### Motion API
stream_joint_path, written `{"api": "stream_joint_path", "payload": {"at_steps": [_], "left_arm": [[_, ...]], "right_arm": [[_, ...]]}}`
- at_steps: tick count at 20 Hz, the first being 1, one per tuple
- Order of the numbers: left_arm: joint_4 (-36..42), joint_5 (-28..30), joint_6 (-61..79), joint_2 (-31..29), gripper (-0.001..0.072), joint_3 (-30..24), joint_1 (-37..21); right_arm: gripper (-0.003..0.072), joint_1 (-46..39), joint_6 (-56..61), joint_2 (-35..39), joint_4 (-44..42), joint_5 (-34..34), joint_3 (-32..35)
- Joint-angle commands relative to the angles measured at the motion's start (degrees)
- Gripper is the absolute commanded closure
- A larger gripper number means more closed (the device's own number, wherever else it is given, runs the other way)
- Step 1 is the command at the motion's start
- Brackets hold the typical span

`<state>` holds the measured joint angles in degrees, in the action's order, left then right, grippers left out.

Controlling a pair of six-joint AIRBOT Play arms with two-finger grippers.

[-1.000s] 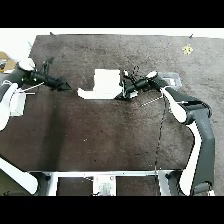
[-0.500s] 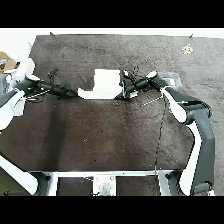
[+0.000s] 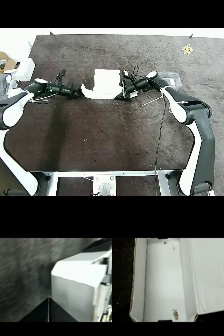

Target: Fold the box and place the chain.

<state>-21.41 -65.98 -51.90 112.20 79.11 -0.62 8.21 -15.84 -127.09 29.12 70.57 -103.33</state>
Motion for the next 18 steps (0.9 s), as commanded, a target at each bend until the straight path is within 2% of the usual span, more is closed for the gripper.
{"api": "stream_joint_path", "payload": {"at_steps": [1,2,6,8,11,18], "left_arm": [[2.73,-1.97,1.42,0.13,0.0452,2.64,0.28],[2.73,-2.97,1.42,0.13,0.0350,3.87,0.28],[2.01,-3.82,1.44,0.13,0.0351,6.34,1.55],[0.81,-2.95,1.38,0.13,0.0449,6.80,3.08],[-1.86,-2.03,1.25,0.13,0.0448,8.28,5.22],[-20.17,-2.38,-13.11,0.13,0.0449,17.64,10.71]], "right_arm": [[0.0242,0.07,0.00,0.02,0.00,-0.02,0.02],[0.0241,0.04,0.00,0.04,0.00,-0.02,0.02],[0.0241,0.04,0.00,0.04,0.00,0.00,0.02],[0.0241,0.07,0.00,0.02,0.00,0.00,0.02],[0.0242,0.07,0.02,0.04,0.00,0.00,0.02],[0.0242,0.07,0.02,0.04,0.00,0.02,0.02]]}}
